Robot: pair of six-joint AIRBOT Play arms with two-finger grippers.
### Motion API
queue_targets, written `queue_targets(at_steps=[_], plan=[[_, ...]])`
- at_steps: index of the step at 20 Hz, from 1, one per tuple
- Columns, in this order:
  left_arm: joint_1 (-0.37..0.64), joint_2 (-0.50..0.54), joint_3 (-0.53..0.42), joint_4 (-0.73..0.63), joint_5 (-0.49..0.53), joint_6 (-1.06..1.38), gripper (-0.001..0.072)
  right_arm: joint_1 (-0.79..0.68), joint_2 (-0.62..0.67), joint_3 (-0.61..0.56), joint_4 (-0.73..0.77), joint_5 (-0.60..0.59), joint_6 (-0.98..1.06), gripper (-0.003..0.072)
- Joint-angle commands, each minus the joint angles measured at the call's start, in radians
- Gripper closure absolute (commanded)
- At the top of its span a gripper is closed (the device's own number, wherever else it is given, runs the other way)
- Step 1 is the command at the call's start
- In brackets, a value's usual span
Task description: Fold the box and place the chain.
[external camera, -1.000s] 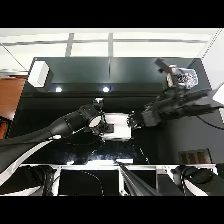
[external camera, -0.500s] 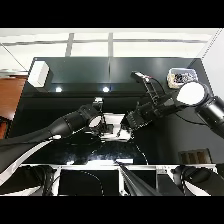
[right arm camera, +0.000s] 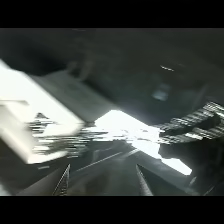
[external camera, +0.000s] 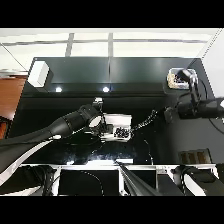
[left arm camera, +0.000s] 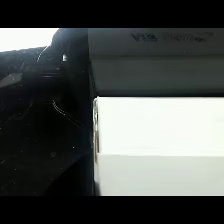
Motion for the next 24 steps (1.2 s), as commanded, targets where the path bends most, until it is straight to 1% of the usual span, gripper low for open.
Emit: queue_targets(at_steps=[1,2,3,5,8,9,11,14,16,24], plan=[[0.001,-0.001,0.000,0.001,0.001,0.000,0.0682,-0.062,0.038,-0.239,0.038,-0.305,-0.192,0.0169],[0.001,-0.001,0.000,0.001,0.000,0.000,0.0682,-0.036,0.032,-0.287,0.059,-0.372,-0.277,-0.0021],[0.001,-0.001,0.000,-0.001,-0.002,0.000,0.0682,0.001,0.023,-0.314,0.066,-0.393,-0.386,-0.0025],[0.000,-0.001,0.000,-0.001,-0.001,0.000,0.0682,0.085,-0.017,-0.325,0.047,-0.411,-0.565,-0.0023],[0.000,-0.001,0.000,-0.001,0.000,0.000,0.0683,0.206,-0.114,-0.325,0.069,-0.505,-0.805,-0.0021],[0.000,-0.001,0.000,-0.001,-0.001,0.000,0.0682,0.234,-0.151,-0.324,0.107,-0.529,-0.848,-0.0015],[0.000,-0.001,0.000,-0.002,-0.003,0.000,0.0682,0.265,-0.211,-0.324,0.185,-0.534,-0.943,-0.0013],[0.000,-0.001,0.000,-0.001,-0.002,0.000,0.0683,0.277,-0.238,-0.324,0.285,-0.553,-1.101,-0.0014],[0.001,-0.001,0.000,0.000,0.000,0.000,0.0683,0.277,-0.238,-0.324,0.330,-0.579,-1.159,-0.0014],[0.002,-0.001,0.000,0.002,0.001,0.000,0.0682,0.277,-0.295,-0.324,0.324,-0.563,-1.173,-0.0014]])
